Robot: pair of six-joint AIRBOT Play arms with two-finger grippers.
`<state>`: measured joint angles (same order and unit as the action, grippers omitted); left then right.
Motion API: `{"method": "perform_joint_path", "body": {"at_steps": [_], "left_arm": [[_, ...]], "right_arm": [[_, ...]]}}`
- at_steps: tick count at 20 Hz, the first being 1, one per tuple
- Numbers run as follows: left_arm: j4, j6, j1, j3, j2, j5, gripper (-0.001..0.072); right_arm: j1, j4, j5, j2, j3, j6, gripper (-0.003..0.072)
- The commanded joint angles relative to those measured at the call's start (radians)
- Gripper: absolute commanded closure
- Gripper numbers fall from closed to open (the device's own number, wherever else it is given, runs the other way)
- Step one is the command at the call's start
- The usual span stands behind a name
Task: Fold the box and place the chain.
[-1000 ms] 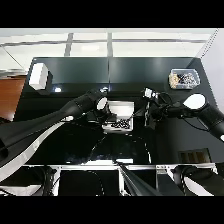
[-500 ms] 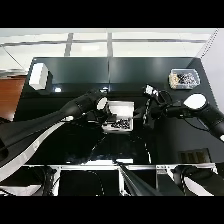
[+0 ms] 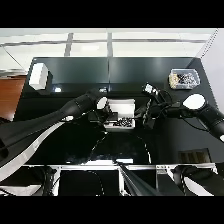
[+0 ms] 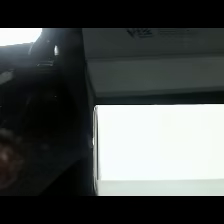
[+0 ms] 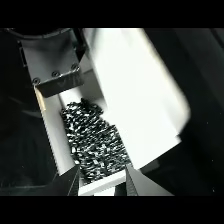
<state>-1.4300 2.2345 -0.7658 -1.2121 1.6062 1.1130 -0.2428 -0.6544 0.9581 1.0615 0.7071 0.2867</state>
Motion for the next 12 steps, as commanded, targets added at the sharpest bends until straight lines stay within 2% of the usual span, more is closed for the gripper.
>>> {"method": "perform_joint_path", "body": {"at_steps": [1, 3, 4, 7, 10, 12], "left_arm": [[0.013, 0.077, -0.011, -0.003, -0.011, -0.005, 0.0582], [0.013, 0.113, -0.012, -0.011, -0.021, -0.008, 0.0315], [-0.005, 0.111, -0.014, -0.012, -0.040, 0.002, 0.0238], [-0.097, 0.059, -0.013, -0.012, -0.121, 0.022, 0.0238], [-0.186, -0.072, -0.010, 0.000, -0.222, 0.061, 0.0237], [-0.220, -0.173, 0.014, 0.028, -0.291, 0.124, 0.0237]], "right_arm": [[-0.001, -0.031, 0.006, 0.001, 0.001, 0.047, 0.0361], [-0.001, -0.031, 0.003, 0.001, 0.001, 0.047, 0.0361], [-0.001, -0.031, 0.004, 0.001, 0.001, 0.057, 0.0361], [0.013, -0.047, 0.003, 0.001, 0.001, 0.100, 0.0361], [0.056, -0.062, 0.023, 0.001, 0.001, 0.226, 0.0362], [0.088, -0.065, 0.024, 0.001, 0.001, 0.238, 0.0361]]}}
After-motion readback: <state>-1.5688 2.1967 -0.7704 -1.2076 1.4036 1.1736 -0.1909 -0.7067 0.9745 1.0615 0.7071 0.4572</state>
